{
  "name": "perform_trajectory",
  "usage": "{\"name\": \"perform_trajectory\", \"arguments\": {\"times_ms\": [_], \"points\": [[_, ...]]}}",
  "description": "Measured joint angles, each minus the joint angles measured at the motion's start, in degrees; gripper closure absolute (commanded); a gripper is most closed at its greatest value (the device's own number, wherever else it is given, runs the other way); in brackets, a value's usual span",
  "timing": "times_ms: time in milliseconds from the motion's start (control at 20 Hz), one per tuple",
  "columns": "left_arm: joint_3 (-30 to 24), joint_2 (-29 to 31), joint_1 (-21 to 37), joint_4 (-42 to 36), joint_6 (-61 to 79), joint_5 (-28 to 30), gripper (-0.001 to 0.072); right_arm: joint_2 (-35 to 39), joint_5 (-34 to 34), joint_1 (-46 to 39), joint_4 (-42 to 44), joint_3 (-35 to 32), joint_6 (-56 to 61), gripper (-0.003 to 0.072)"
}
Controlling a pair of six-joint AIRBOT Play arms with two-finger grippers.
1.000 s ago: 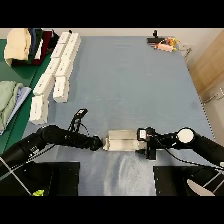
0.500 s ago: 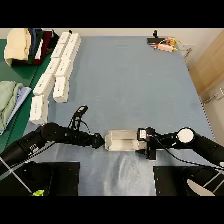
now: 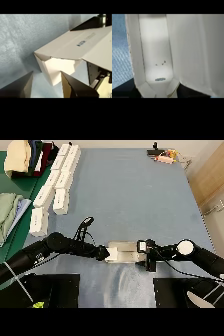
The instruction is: Fold the box.
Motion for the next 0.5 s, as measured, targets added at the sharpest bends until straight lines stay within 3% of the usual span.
{"name": "perform_trajectory", "arguments": {"times_ms": [250, 300, 350, 500], "points": [[0.7, -1.9, -1.2, 1.6, -3.7, 1.0, 0.0195, 0.0, 0.0, 0.0, 0.0, 0.0, 0.0, 0.0180], [1.2, -2.0, -1.9, 3.4, -6.7, 1.1, 0.0211, 0.0, 0.0, 0.0, 0.0, 0.0, 0.0, 0.0180], [1.9, -2.1, -2.6, 5.7, -10.0, 1.3, 0.0281, 0.0, 0.0, 0.0, 0.0, 0.0, 0.0, 0.0180], [4.4, -2.3, -5.6, 14.2, -21.4, 1.9, 0.0284, 0.0, 0.0, 0.0, 0.0, 0.0, 0.0, 0.0179]]}}
